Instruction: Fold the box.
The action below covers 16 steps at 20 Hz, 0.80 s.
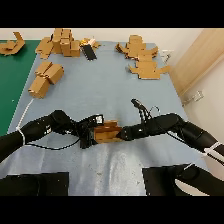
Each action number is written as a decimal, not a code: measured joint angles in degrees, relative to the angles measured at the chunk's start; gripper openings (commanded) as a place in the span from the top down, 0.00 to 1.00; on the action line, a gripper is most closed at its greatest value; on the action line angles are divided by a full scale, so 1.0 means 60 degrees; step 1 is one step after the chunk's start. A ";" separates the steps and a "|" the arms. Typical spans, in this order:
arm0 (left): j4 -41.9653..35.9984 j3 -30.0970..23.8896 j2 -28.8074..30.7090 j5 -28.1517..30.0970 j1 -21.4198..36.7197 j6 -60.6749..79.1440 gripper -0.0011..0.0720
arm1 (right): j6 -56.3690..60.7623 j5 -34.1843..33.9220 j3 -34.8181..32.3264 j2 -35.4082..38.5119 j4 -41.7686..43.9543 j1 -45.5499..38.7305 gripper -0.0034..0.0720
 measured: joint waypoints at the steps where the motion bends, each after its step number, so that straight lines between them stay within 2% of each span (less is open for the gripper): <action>1: 0.0000 0.0000 0.0000 -0.0004 0.0000 0.0000 0.18 | 0.0080 0.0153 0.0200 -0.0025 0.0015 0.0000 0.95; 4: 0.0000 0.0000 0.0000 -0.0011 0.0000 0.0000 0.18 | -0.0117 0.0455 0.1031 -0.0379 0.0073 -0.0036 0.95; 8: -0.0004 0.0000 0.0000 -0.0022 0.0000 -0.0004 0.18 | -0.0892 0.0543 0.1996 -0.1625 0.0102 -0.0051 0.95; 16: -0.0007 0.0000 0.0000 -0.0033 0.0000 -0.0018 0.18 | -0.2310 0.0619 0.2430 -0.3752 0.0138 -0.0455 0.95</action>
